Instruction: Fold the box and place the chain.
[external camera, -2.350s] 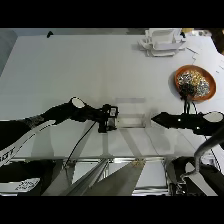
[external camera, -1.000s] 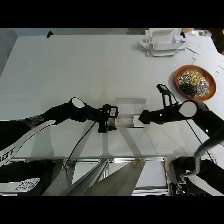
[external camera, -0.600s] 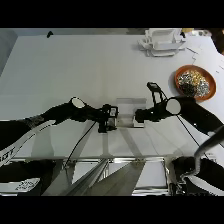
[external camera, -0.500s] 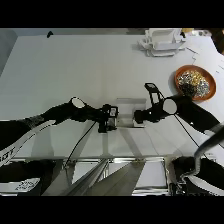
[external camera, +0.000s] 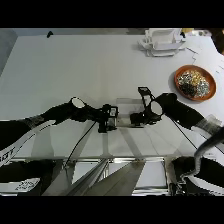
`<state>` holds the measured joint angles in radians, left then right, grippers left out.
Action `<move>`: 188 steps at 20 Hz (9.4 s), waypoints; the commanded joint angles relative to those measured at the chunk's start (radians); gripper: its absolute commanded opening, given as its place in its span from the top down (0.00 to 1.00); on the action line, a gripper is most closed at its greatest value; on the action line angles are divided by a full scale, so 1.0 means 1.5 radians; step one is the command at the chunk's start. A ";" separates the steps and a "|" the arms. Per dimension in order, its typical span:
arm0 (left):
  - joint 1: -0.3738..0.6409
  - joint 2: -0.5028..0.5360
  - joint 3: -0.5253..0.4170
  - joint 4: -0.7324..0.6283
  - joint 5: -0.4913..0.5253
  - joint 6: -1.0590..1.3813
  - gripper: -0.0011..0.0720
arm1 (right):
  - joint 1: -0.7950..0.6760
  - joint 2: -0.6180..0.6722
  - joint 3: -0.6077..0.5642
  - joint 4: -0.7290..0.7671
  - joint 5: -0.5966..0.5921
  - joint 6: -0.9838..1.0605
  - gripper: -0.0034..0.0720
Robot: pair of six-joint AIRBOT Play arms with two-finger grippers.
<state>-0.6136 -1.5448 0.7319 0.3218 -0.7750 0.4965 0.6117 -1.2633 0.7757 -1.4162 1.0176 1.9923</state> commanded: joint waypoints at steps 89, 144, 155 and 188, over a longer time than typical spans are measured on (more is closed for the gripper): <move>0.001 0.000 0.000 0.000 0.000 0.000 0.79 | 0.004 0.085 0.034 -0.099 0.139 -0.043 0.41; 0.001 0.000 0.000 0.000 0.000 0.000 0.79 | -0.641 -0.158 0.268 -0.035 -0.062 -0.340 0.94; 0.001 0.000 0.000 0.000 0.000 0.000 0.79 | -0.640 0.192 0.268 0.030 0.094 -0.436 0.94; 0.001 0.000 0.000 0.000 0.000 0.000 0.79 | -0.223 0.449 0.034 0.328 0.111 -0.489 0.94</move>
<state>-0.6136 -1.5448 0.7315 0.3218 -0.7750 0.4965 0.2714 -0.5781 0.8848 -0.9173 1.1976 1.2591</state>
